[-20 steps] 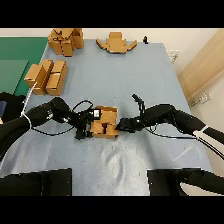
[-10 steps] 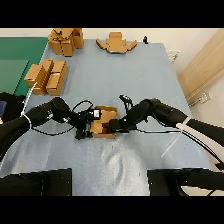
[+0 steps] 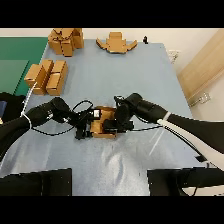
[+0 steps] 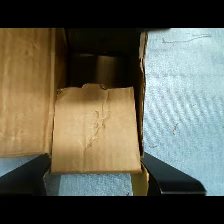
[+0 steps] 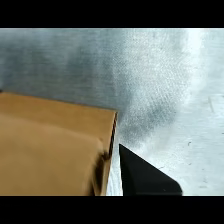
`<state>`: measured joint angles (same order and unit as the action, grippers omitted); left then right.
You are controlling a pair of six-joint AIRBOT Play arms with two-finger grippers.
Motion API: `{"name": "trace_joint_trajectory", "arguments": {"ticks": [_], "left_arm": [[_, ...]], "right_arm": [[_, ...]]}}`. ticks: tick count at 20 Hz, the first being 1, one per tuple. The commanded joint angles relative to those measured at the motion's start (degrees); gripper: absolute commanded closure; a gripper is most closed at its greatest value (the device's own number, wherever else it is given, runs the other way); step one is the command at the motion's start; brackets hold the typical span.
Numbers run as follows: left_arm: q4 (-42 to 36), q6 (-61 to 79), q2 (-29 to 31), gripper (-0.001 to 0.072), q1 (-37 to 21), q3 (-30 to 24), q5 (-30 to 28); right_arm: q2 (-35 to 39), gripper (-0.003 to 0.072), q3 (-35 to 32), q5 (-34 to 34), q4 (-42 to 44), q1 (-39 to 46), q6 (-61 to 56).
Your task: Fold the box.
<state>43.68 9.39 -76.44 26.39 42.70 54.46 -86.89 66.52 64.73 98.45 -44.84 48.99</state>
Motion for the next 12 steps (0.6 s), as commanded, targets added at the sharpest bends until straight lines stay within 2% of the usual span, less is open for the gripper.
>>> {"name": "trace_joint_trajectory", "arguments": {"ticks": [1,3,4,5,12], "left_arm": [[0.0,0.0,0.0,0.0475,0.0,0.0,-0.1],[0.0,0.0,0.0,0.0475,0.0,0.0,0.0],[0.0,0.0,0.0,0.0475,0.0,0.0,-0.1],[0.0,0.0,0.0,0.0475,0.0,0.0,-0.1],[0.0,0.0,0.0,0.0475,0.0,0.0,-0.1]], "right_arm": [[-4.9,0.0373,4.8,3.5,-3.5,-1.9,-4.9],[-6.1,0.0386,6.8,4.5,-5.4,-3.0,-7.3],[-6.3,0.0556,7.4,5.8,-6.0,-3.4,-7.7],[-6.2,0.0685,7.7,6.4,-6.4,-3.6,-7.7],[-6.4,0.0685,8.0,6.7,-6.7,-4.2,-7.7]]}}
